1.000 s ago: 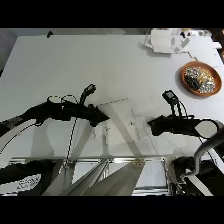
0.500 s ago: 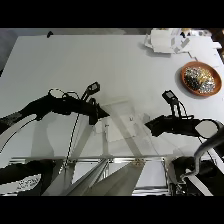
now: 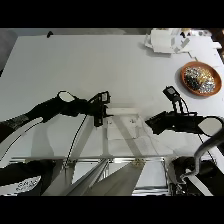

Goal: Fold the box and place the chain.

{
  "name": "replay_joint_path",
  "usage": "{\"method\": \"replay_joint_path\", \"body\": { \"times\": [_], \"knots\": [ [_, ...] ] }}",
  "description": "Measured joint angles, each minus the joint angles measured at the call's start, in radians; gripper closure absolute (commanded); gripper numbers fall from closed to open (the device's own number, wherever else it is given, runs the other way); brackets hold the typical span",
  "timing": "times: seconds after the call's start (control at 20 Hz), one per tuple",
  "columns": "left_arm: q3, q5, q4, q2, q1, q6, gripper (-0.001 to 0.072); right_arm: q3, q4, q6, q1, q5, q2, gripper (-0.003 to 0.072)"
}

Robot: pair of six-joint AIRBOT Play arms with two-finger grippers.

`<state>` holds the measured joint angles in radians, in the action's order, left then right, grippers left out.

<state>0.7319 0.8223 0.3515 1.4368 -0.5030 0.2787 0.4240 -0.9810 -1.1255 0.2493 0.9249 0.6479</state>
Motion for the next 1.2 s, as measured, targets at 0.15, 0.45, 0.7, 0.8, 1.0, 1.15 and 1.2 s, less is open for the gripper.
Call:
{"method": "replay_joint_path", "body": {
  "times": [0.15,0.45,0.7,0.8,1.0,1.15,1.2],
  "knots": [
    [0.0,-0.021,-0.001,0.001,-0.01,0.015,0.0707,0.004,-0.02,0.0,0.0,0.003,0.0,0.0362],
    [0.0,-0.015,-0.001,0.024,-0.015,0.052,0.0707,0.006,-0.034,0.0,0.0,0.005,0.0,0.0362],
    [0.001,0.014,-0.008,0.064,-0.015,0.06,0.0706,0.006,-0.037,0.005,0.0,0.006,0.0,0.0363],
    [0.002,0.021,-0.011,0.072,-0.015,0.062,0.0706,0.006,-0.041,0.007,0.0,0.006,0.0,0.0363],
    [0.002,0.024,-0.01,0.079,-0.015,0.062,0.0705,0.006,-0.053,0.007,0.0,0.007,0.0,0.0363],
    [0.002,0.024,-0.008,0.08,-0.015,0.062,0.0701,0.006,-0.06,0.008,0.0,0.01,0.0,0.0363],
    [0.002,0.025,-0.006,0.081,-0.015,0.062,0.0701,0.006,-0.061,0.008,0.0,0.013,0.0,0.0364]
  ]
}}
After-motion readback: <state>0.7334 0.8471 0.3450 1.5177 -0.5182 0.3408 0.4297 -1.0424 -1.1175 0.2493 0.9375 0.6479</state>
